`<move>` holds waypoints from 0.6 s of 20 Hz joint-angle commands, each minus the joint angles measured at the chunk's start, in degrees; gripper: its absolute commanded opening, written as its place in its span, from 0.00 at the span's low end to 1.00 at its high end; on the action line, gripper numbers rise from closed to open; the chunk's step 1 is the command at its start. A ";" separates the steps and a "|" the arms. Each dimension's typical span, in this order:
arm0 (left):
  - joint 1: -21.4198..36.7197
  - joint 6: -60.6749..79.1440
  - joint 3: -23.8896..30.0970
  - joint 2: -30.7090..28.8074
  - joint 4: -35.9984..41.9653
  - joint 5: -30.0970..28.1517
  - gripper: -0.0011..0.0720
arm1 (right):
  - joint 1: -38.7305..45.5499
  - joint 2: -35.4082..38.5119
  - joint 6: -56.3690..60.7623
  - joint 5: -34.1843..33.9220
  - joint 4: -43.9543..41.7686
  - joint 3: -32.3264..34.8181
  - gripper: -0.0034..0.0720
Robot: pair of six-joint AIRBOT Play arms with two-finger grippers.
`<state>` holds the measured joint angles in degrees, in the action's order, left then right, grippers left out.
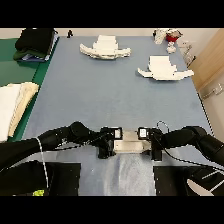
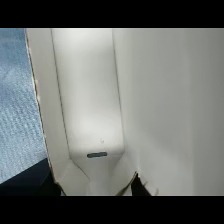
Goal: Fold the box.
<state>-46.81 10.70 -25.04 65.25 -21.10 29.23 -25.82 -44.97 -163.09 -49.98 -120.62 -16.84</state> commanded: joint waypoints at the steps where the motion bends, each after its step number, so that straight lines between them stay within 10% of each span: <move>1: 0.00 0.17 -0.44 0.44 0.22 0.35 0.80 | 0.00 0.04 -0.02 0.00 0.00 0.00 0.77; 3: 0.00 0.17 -0.44 0.44 0.15 0.37 0.80 | 0.00 0.04 -0.02 0.00 0.00 0.00 0.77; 5: 0.00 0.17 -0.44 0.44 0.13 0.42 0.57 | 0.00 0.04 0.00 0.00 -0.02 0.00 0.77; 12: 0.00 -0.24 -0.44 0.44 0.07 0.76 0.60 | 0.00 0.04 0.00 0.00 0.00 0.00 0.77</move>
<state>-46.78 10.72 -25.41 65.67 -21.04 29.80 -25.82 -44.97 -163.11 -49.98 -120.62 -16.84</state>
